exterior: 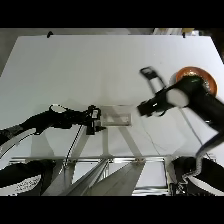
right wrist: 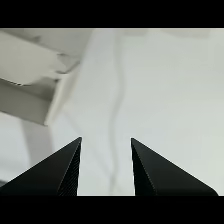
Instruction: Fold the box and place the chain.
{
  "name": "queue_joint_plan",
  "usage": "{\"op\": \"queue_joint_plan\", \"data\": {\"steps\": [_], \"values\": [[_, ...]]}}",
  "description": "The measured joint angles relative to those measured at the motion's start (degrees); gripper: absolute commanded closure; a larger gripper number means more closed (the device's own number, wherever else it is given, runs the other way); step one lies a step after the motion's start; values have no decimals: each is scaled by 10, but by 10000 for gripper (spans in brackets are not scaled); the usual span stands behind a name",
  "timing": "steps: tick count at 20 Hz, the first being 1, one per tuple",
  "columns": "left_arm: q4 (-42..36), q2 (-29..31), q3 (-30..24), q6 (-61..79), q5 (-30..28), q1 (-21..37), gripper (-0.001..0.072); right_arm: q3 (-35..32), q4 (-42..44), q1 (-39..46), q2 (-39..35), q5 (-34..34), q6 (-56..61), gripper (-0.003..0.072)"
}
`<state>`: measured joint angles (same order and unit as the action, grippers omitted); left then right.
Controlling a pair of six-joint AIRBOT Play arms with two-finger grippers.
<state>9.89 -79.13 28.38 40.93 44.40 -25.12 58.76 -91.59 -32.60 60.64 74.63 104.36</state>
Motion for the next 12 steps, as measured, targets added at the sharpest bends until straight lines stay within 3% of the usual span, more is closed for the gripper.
{"op": "queue_joint_plan", "data": {"steps": [2,3,8,12], "values": [[0,0,0,0,0,0,571,23,-35,79,-16,10,-38,459],[0,0,0,0,0,0,571,34,-49,127,-18,10,-61,470],[0,0,0,0,0,0,571,60,-73,355,23,-53,-141,469],[0,0,0,0,0,0,571,65,-71,469,109,-117,-165,467]]}}
